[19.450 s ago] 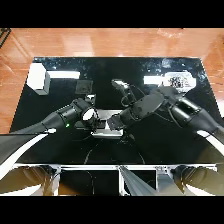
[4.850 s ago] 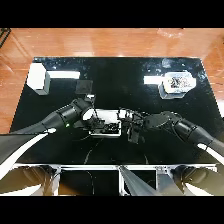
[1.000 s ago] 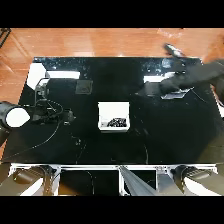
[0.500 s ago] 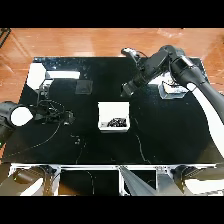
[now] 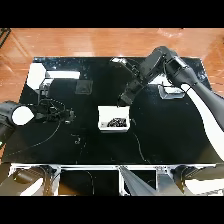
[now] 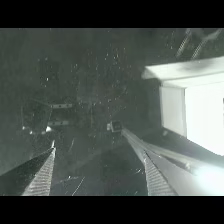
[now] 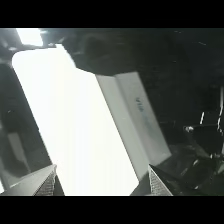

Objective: Fold the box and place the chain.

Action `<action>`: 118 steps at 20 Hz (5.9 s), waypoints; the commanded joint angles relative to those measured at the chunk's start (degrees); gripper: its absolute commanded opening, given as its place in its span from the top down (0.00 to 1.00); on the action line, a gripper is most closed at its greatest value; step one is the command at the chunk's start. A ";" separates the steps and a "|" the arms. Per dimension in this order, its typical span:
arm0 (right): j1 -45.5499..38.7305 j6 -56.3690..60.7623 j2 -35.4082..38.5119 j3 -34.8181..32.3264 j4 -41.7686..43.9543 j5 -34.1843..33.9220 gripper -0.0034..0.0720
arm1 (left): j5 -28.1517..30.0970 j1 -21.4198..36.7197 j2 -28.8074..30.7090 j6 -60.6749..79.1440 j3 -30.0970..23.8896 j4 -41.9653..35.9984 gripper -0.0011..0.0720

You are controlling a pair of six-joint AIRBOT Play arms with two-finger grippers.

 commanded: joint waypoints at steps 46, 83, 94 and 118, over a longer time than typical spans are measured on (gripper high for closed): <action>9.53 -4.70 0.79 -4.96 -10.71 2.43 0.03 | 2.40 0.07 -1.44 -0.02 -0.02 -2.80 0.11; 10.88 -3.37 0.72 -4.96 -11.23 1.33 0.65 | 3.67 0.07 -1.44 -0.04 -0.02 -2.67 0.11; 12.57 -3.08 0.72 -4.96 -13.79 1.27 0.65 | 3.69 0.07 -1.44 -0.04 -0.02 -2.67 0.11; 13.79 -2.89 0.55 -4.96 -14.32 0.92 0.65 | 3.65 0.07 -1.44 -0.02 -0.02 -2.67 0.11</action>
